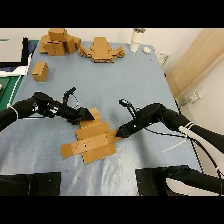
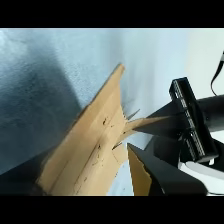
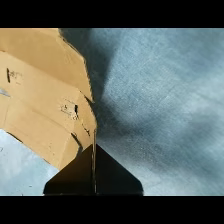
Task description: Fold the box.
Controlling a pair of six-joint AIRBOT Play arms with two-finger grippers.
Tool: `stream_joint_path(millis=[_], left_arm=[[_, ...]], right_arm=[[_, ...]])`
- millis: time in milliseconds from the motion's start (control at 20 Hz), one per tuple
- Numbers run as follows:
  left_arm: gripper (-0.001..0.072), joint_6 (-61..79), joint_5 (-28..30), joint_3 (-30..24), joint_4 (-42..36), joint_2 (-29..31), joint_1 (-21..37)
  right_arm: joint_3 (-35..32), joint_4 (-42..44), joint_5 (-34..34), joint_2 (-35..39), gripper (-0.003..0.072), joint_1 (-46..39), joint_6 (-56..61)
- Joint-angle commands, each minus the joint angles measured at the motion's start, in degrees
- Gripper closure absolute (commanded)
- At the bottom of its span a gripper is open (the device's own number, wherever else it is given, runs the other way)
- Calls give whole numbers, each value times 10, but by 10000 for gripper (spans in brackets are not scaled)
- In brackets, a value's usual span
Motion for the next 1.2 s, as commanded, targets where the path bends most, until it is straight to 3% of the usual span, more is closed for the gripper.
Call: stream_joint_path(millis=[0, 500, 550, 600, 800, 1000, 1050, 1100, 1150], left_arm=[[120, 38, -44, 1, -16, -4, 6], [127, 54, -123, 1, -4, -4, 44], [166, 54, -123, 0, -3, -4, 46], [267, 58, -125, 0, 0, -4, 45], [298, 72, -127, 0, 12, -5, 24], [586, 98, -126, 1, 11, -20, 17], [608, 109, -126, 1, 9, -22, 17], [695, 119, -127, 1, 8, -22, 17], [696, 133, -126, 1, 5, -22, 17]], right_arm=[[-1, -10, 5, 1, 685, 5, 5], [-1, -18, 25, 1, 685, 5, 10], [-1, -20, 26, 1, 684, 5, 10], [-1, -20, 26, 1, 684, 5, 10], [-1, -20, 30, 0, 685, 5, 14], [-1, -20, 29, 1, 685, 5, 14], [-1, -20, 29, 1, 684, 5, 14], [-1, -20, 29, 1, 684, 5, 14], [-1, -20, 29, 1, 680, 5, 14]])
